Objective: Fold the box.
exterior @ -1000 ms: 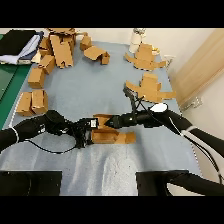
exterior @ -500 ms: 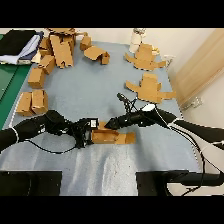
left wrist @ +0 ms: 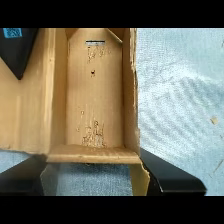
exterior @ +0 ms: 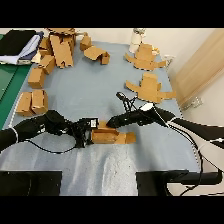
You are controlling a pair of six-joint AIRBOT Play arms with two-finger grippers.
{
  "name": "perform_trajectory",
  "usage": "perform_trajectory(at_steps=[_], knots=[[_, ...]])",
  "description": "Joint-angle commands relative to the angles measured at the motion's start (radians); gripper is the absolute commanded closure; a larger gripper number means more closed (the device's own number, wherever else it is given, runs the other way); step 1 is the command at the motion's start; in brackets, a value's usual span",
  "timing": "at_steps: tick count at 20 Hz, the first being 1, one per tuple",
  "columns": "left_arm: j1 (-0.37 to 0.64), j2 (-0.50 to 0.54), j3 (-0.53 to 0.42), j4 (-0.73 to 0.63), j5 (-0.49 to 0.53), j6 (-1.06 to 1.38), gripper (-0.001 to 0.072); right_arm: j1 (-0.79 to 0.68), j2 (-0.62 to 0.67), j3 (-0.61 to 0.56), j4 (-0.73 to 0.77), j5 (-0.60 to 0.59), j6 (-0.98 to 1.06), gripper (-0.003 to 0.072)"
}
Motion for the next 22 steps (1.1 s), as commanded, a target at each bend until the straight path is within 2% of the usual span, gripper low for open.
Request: perform_trajectory(at_steps=[1,6,8,11,13,14,15,17,18,19,20,21,22], knots=[[-0.001,0.000,0.001,0.000,0.000,0.000,0.0118,-0.002,-0.011,-0.002,-0.060,-0.071,0.003,0.0686],[0.000,0.000,0.001,0.001,0.001,0.000,0.0118,-0.032,0.037,0.002,-0.096,-0.127,0.003,0.0685],[0.000,0.000,0.001,0.001,0.001,0.000,0.0118,-0.086,0.092,0.014,-0.224,-0.120,0.045,0.0684],[0.000,0.000,0.001,0.001,0.000,0.000,0.0118,-0.156,0.198,0.017,-0.503,0.010,0.153,0.0683],[0.000,0.000,0.001,0.001,0.000,0.000,0.0118,-0.163,0.261,0.017,-0.627,0.077,0.162,0.0674],[0.000,0.000,0.001,0.001,0.000,0.000,0.0118,-0.161,0.285,0.017,-0.637,0.106,0.159,0.0564],[0.000,0.000,0.001,0.001,0.000,0.000,0.0118,-0.156,0.301,0.017,-0.636,0.142,0.130,0.0518],[0.000,0.000,0.001,0.001,0.000,0.000,0.0118,-0.120,0.317,0.016,-0.636,0.226,0.061,0.0517],[0.000,0.000,0.001,0.001,0.001,0.000,0.0118,-0.088,0.323,0.015,-0.636,0.245,0.037,0.0484],[0.000,0.000,0.001,0.001,0.000,0.001,0.0118,-0.053,0.328,0.014,-0.636,0.259,0.024,0.0366],[-0.001,0.000,0.001,0.001,-0.001,0.000,0.0118,-0.013,0.332,0.009,-0.637,0.286,0.002,0.0352],[0.000,0.000,0.001,0.001,0.000,0.000,0.0118,0.025,0.331,0.008,-0.639,0.314,-0.010,0.0268],[0.000,0.000,0.001,0.001,0.002,0.000,0.0118,0.066,0.332,0.003,-0.651,0.338,-0.013,0.0249]])
